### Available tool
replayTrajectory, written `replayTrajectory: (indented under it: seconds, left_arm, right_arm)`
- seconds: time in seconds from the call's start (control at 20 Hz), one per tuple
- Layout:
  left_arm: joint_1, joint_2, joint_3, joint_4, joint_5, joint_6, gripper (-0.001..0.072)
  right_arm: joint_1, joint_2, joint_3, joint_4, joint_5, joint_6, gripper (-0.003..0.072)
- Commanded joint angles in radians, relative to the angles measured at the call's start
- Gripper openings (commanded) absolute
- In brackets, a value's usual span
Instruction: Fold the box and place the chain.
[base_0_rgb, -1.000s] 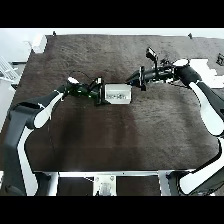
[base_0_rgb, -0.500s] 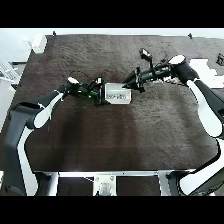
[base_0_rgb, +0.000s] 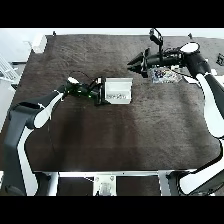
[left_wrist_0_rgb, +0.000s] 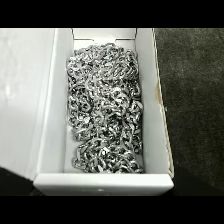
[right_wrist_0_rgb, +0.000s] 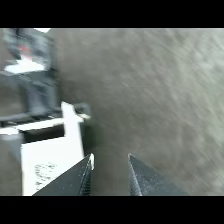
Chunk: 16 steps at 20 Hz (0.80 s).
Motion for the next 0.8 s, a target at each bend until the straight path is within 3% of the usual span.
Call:
replayTrajectory:
  seconds: [0.0,0.15,0.35,0.6,0.75]
  left_arm:
    - [0.001,0.001,0.0,0.0,0.0,0.0,0.0471]
    - [0.001,0.001,0.0,0.0,0.0,0.0,0.0471]
    - [0.001,0.001,0.0,0.0,0.0,0.0,0.0471]
    - [0.001,0.001,0.0,0.0,0.0,0.0,0.0471]
    - [0.001,0.001,0.0,0.0,0.0,0.0,0.0471]
  right_arm:
    - [0.0,-0.048,0.007,-0.044,-0.076,0.005,0.0274]
    - [0.009,-0.083,0.006,-0.069,-0.051,0.038,0.0274]
    - [0.024,-0.087,0.006,-0.09,0.074,0.064,0.0263]
    - [0.034,-0.087,0.003,-0.147,0.093,0.082,0.0225]
    - [0.039,-0.087,0.003,-0.146,0.196,0.09,0.0225]
